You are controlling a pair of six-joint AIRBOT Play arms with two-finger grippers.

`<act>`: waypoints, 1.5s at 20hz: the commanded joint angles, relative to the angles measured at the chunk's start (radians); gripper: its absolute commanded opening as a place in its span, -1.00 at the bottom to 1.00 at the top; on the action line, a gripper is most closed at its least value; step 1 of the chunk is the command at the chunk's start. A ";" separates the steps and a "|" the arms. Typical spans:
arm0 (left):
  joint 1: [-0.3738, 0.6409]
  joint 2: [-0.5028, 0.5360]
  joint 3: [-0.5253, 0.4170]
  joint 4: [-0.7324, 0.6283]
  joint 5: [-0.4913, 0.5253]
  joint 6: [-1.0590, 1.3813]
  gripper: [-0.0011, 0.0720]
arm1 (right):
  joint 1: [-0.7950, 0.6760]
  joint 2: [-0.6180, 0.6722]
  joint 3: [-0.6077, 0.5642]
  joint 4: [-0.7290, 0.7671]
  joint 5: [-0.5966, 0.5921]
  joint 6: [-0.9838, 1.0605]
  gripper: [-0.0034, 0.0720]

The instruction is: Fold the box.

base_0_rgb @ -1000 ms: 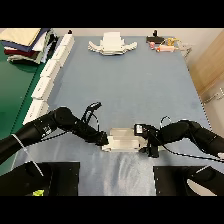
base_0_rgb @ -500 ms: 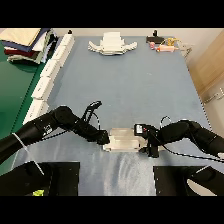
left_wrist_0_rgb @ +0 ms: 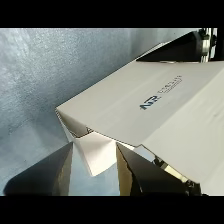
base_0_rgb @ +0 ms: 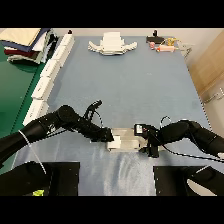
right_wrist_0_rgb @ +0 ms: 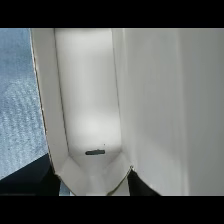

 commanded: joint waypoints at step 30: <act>-0.511 -0.329 0.463 0.900 -0.290 -1.136 -0.38 | 0.001 0.000 0.000 0.000 0.000 0.000 0.37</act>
